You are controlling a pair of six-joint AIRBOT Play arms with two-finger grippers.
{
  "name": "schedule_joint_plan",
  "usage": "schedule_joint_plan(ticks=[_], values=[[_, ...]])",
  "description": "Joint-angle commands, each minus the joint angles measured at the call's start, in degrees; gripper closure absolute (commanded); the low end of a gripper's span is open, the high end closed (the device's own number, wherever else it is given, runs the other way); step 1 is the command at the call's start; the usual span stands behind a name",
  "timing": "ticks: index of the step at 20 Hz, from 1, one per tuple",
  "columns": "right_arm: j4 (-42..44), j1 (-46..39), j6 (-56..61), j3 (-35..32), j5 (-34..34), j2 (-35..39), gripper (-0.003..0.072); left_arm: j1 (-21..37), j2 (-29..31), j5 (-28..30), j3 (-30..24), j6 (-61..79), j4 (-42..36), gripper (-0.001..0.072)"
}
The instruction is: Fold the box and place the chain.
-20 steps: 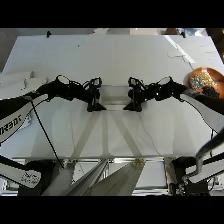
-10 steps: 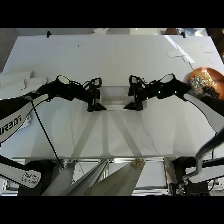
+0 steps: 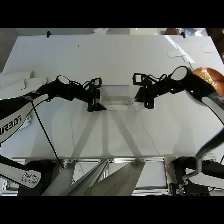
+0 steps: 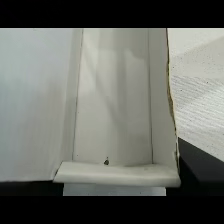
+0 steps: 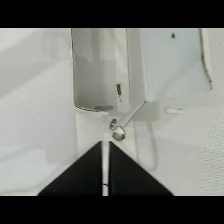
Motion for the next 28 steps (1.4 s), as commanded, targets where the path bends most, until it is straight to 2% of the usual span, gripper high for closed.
schedule_joint_plan(ticks=[1,4,10,12,16,21,25,28], values=[[10.10,0.13,6.29,0.07,4.24,2.95,0.0669,0.02,-0.02,0.00,0.02,0.02,0.02,0.0346],[19.39,1.95,10.69,0.07,-2.36,2.69,0.0675,0.02,-0.02,0.00,0.02,0.00,0.02,0.0346],[22.84,5.84,10.69,0.11,-22.82,-5.57,0.0676,0.02,-0.02,0.00,0.02,0.00,0.02,0.0346],[27.12,6.01,10.69,0.63,-28.61,-9.09,0.0676,0.02,-0.02,-0.02,0.02,0.00,0.02,0.0346],[27.17,6.01,11.67,1.73,-26.62,-14.23,0.0675,0.02,-0.02,0.00,0.02,0.00,0.02,0.0346],[25.57,6.01,11.85,1.73,-22.62,-14.53,0.0670,0.02,-0.02,-0.02,0.02,0.00,0.02,0.0346],[24.24,5.44,11.78,1.73,-20.70,-8.70,0.0669,0.02,-0.02,-0.02,0.02,0.00,0.02,0.0346],[14.62,3.80,11.76,1.73,-17.27,-0.11,0.0667,0.02,-0.02,-0.02,0.02,0.00,0.02,0.0346]])
